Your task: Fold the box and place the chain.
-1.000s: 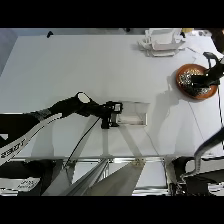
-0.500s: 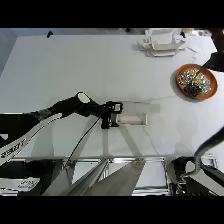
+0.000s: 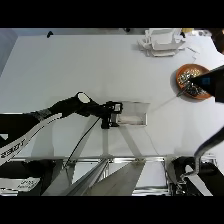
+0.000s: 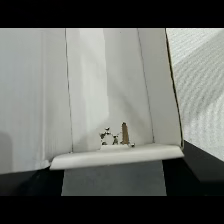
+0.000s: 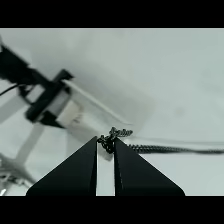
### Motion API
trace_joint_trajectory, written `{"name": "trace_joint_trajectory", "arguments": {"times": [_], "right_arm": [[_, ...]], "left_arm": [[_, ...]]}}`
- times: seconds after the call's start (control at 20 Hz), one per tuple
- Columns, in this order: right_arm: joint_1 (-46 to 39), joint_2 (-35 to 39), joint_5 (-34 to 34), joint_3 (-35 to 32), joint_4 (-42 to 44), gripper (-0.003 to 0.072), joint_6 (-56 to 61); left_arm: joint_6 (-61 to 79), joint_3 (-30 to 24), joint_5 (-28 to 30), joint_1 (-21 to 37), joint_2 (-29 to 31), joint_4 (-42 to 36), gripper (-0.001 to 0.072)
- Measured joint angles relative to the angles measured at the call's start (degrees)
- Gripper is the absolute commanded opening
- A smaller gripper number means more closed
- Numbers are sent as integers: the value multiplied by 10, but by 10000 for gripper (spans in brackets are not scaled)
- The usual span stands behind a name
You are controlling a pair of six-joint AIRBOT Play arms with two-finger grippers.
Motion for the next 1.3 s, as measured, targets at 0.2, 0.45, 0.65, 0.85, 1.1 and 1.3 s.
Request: {"name": "trace_joint_trajectory", "arguments": {"times": [0.2,0.45,0.65,0.85,1.1,1.3], "right_arm": [[70,42,-14,-15,37,13,13],[146,47,-58,-20,66,13,1],[202,7,-85,-21,72,13,-17],[239,-47,-98,-22,58,13,-27],[250,-76,-124,-60,28,13,-30],[252,-85,-155,-125,15,13,-32]], "left_arm": [[0,0,0,0,0,0,44],[0,0,0,0,0,0,44],[0,0,0,0,0,0,44],[0,0,0,0,0,0,44],[0,0,0,0,0,0,44],[0,0,0,0,0,0,44]]}}
